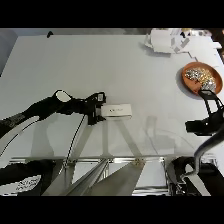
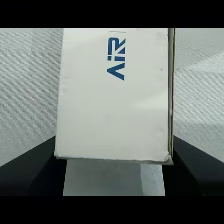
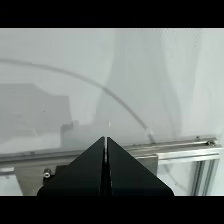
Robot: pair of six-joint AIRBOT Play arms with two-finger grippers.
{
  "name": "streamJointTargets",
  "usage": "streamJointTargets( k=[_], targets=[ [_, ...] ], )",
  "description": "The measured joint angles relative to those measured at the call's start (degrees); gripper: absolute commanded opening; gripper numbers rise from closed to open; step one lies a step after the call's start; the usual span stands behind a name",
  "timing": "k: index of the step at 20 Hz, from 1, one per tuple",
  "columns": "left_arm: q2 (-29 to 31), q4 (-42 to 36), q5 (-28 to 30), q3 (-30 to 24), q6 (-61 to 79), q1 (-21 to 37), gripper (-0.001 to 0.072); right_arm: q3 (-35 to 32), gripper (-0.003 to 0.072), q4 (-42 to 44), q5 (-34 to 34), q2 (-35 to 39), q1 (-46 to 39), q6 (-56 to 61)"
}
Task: Fold the box and place the chain.
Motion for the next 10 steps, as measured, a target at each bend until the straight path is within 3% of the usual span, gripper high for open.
streamJointTargets(
  k=[10],
  targets=[
    [0.81,-0.46,-0.68,0.00,0.22,0.00,0.0450,-0.87,0.0017,7.10,-2.86,4.37,-0.02,0.00]
  ],
)
